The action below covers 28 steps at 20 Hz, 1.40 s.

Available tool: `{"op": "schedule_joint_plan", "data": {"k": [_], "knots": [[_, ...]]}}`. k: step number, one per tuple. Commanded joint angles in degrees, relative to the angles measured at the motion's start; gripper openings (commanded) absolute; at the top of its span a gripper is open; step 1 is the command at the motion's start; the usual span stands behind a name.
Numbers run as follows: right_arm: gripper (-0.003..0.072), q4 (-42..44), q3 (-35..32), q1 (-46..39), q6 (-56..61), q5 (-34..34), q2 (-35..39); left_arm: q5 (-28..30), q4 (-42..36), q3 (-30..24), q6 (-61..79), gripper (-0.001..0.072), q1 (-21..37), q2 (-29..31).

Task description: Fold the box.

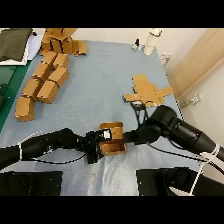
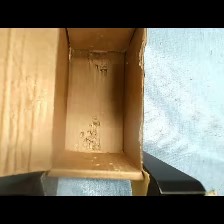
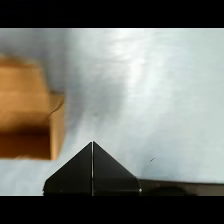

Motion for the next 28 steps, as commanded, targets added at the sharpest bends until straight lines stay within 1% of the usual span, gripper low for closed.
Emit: {"op": "schedule_joint_plan", "data": {"k": [1, 2, 3, 4, 5, 6, 7, 8, 10, 12, 13, 15, 17, 19, 21, 24, 26, 28], "knots": [[0.0002, 10.80, -4.79, -16.33, -17.57, 12.66, -1.77, 0.00, 0.02, 0.00, 0.02, 0.0463, 0.00, 0.00], [0.0002, 19.76, -5.18, -22.45, -26.18, 17.09, -5.42, 0.00, 0.02, 0.00, 0.02, 0.0463, 0.00, 0.00], [0.0002, 29.22, -4.90, -27.36, -35.32, 20.04, -9.25, 0.00, 0.02, 0.00, 0.00, 0.0463, 0.00, 0.00], [0.0002, 41.55, -3.98, -31.63, -45.24, 20.46, -13.77, -0.04, 0.02, 0.00, 0.02, 0.0464, 0.00, 0.00], [0.0002, 53.51, -2.54, -34.45, -55.65, 17.49, -18.36, 0.00, 0.02, 0.00, 0.02, 0.0464, 0.00, 0.00], [0.0001, 65.42, -0.35, -36.17, -66.73, 10.21, -23.47, 0.04, 0.02, 0.00, 0.02, 0.0464, 0.00, 0.00], [0.0001, 73.64, 1.86, -36.65, -74.36, 2.05, -27.76, 0.04, 0.02, 0.00, 0.02, 0.0463, 0.00, 0.00], [0.0000, 78.09, 3.98, -36.63, -78.47, -4.09, -31.19, 0.02, 0.02, 0.00, 0.02, 0.0464, 0.00, 0.00], [0.0001, 79.47, 4.83, -36.63, -81.66, -8.57, -32.98, 0.00, 0.02, 0.00, 0.02, 0.0464, 0.00, 0.00], [0.0000, 79.62, 3.63, -36.50, -84.67, -15.93, -32.33, 0.00, 0.02, 0.00, 0.02, 0.0464, 0.00, 0.00], [0.0000, 79.76, 2.38, -36.39, -85.46, -16.09, -30.75, 0.07, 0.02, 0.00, 0.00, 0.0464, 0.00, 0.00], [0.0000, 75.78, -1.09, -35.26, -86.14, -13.99, -26.49, 0.76, -0.02, 0.04, -0.13, 0.0464, 0.00, 0.00], [0.0000, 71.47, -5.33, -34.40, -86.09, -7.43, -22.32, 1.51, 0.00, 0.07, -0.28, 0.0463, 0.11, 0.00], [0.0000, 68.78, -8.00, -34.40, -86.05, -1.99, -20.13, 1.49, 0.00, 0.04, -0.28, 0.0463, 0.11, 0.00], [0.0000, 68.70, -9.40, -33.62, -86.14, -1.70, -19.21, 1.49, 0.00, 0.04, -0.28, 0.0464, 0.11, 0.00], [0.0001, 66.86, -10.91, -29.44, -86.12, -0.15, -17.81, 1.49, 0.00, 0.04, -0.28, 0.0463, 0.11, 0.00], [0.0001, 63.84, -11.13, -25.35, -85.53, 1.84, -16.22, 1.49, 0.00, 0.04, -0.28, 0.0463, 0.09, 0.00], [0.0001, 57.55, -11.13, -20.70, -82.14, 5.64, -13.22, 1.49, 0.00, 0.04, -0.28, 0.0464, 0.02, 0.00]]}}
